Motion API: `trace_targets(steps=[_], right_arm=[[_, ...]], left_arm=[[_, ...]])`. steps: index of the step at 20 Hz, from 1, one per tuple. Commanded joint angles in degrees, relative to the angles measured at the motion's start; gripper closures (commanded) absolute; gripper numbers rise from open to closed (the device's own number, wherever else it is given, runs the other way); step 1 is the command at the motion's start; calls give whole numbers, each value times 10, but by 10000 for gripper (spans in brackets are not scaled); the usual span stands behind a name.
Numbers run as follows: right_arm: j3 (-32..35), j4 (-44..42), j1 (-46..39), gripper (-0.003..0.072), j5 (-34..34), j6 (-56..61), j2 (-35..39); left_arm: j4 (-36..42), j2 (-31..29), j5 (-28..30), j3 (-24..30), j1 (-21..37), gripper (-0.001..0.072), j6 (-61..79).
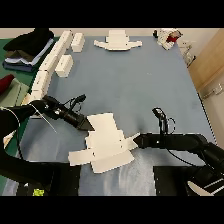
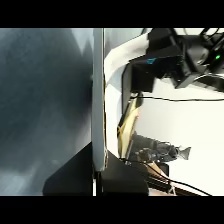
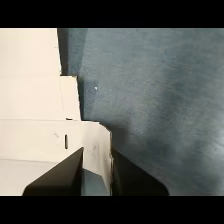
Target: Fold the box.
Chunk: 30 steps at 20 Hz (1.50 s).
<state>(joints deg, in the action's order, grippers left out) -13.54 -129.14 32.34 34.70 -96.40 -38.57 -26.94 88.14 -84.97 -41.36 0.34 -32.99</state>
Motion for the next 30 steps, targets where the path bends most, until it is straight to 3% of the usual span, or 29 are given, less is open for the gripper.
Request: trace_targets(steps=[1, 5, 6, 7, 10, 16, 21, 26, 30], right_arm=[[-12, 69, -6, 434, 3, 0, 1], [-57, 227, -49, 434, 9, 63, 0], [-71, 272, -67, 402, 10, 94, 0], [-85, 316, -89, 289, 10, 144, -1], [-121, 389, -164, 233, 28, 266, 0], [-148, 366, -216, 227, 30, 270, -1], [-148, 348, -216, 227, 31, 270, -1], [-148, 334, -216, 228, 31, 270, -1], [-148, 326, -216, 227, 31, 270, -1]], left_arm=[[53, 0, -26, -3, 0, 696, 54], [111, -30, 4, -9, -10, 700, 204], [110, -48, 26, -9, -20, 700, 237], [106, -70, 51, -9, -35, 700, 263], [78, -134, 137, -9, -91, 700, 301], [33, -276, 319, 17, -236, 701, 365], [24, -386, 415, 97, -325, 701, 382], [25, -428, 560, 181, -420, 701, 410], [25, -415, 594, 204, -443, 697, 412]])
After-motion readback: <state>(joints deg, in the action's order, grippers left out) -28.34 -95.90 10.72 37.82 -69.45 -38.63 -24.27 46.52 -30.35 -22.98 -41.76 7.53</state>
